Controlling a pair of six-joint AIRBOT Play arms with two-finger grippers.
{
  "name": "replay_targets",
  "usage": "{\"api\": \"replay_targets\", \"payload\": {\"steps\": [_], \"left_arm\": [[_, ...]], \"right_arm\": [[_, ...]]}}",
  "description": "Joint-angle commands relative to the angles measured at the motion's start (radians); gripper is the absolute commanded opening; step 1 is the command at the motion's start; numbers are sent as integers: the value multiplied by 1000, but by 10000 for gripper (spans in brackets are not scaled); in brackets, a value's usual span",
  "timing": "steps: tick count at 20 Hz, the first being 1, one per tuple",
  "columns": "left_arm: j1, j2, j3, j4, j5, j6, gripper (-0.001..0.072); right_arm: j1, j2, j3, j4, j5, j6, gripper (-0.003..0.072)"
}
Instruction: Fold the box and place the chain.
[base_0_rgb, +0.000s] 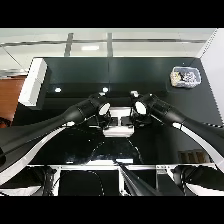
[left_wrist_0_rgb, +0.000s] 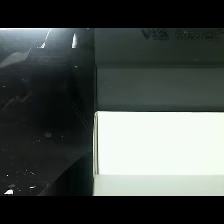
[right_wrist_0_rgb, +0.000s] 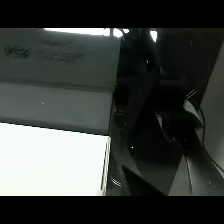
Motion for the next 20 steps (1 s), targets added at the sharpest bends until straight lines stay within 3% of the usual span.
{"api": "replay_targets", "payload": {"steps": [1,5,6,7,12,14,18,19,20], "left_arm": [[1,0,0,2,-1,-1,26],[1,0,0,2,-2,-1,27],[1,0,0,2,-2,-1,26],[1,0,0,1,-2,-1,26],[1,0,0,1,-1,-1,26],[1,0,0,2,-1,-1,26],[1,0,0,1,-1,-1,26],[1,0,0,1,-1,-1,26],[1,0,0,1,-1,-1,26]], "right_arm": [[2,-11,-1,8,10,5,16],[3,-11,-1,0,2,6,25],[3,-11,-1,0,-1,9,166],[3,-11,-1,0,-4,10,246],[3,-11,-1,1,-2,9,240],[3,-11,-1,1,4,9,175],[3,-16,-1,5,4,8,174],[3,-20,-1,13,4,8,43],[3,-23,-1,24,4,0,15]]}}
